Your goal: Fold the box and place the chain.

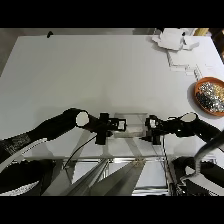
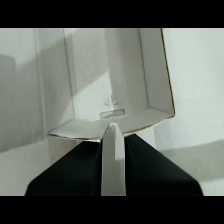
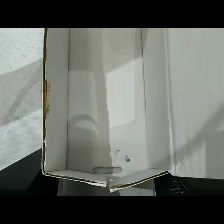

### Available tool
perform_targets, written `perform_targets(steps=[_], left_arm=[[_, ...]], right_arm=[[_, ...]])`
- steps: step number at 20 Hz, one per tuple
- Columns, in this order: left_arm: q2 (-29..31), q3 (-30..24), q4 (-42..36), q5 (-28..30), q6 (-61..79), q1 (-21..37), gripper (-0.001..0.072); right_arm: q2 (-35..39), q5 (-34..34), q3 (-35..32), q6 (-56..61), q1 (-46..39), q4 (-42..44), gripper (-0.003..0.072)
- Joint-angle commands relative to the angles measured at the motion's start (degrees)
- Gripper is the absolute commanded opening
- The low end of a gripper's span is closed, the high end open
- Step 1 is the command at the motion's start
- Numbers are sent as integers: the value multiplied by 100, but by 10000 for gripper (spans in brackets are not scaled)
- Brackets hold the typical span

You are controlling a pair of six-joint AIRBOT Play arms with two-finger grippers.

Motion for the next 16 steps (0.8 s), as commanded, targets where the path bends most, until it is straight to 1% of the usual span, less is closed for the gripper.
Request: perform_targets(steps=[1,4,7,8,9,10,11,12,13,16], left_arm=[[-42,-15,-295,267,94,-44,129],[-48,-15,-520,492,94,-81,129],[-92,-15,-562,538,98,-223,133],[-127,-15,-632,619,96,-223,158],[-157,-15,-686,691,96,-221,215],[-162,-13,-686,726,96,-223,300],[-160,-13,-686,717,90,-223,329],[-155,-13,-686,691,59,-221,395],[-140,-13,-684,671,0,-221,434],[118,-13,-590,485,-557,-162,431]], right_arm=[[4,2,7,0,2,2,403],[4,2,7,2,2,2,403],[4,2,7,0,2,2,403],[4,2,7,0,2,0,403],[4,2,7,0,2,0,403],[4,2,7,0,2,2,403],[4,2,7,0,2,2,403],[4,2,7,0,2,2,403],[4,2,7,0,2,0,403],[4,2,7,0,2,2,403]])
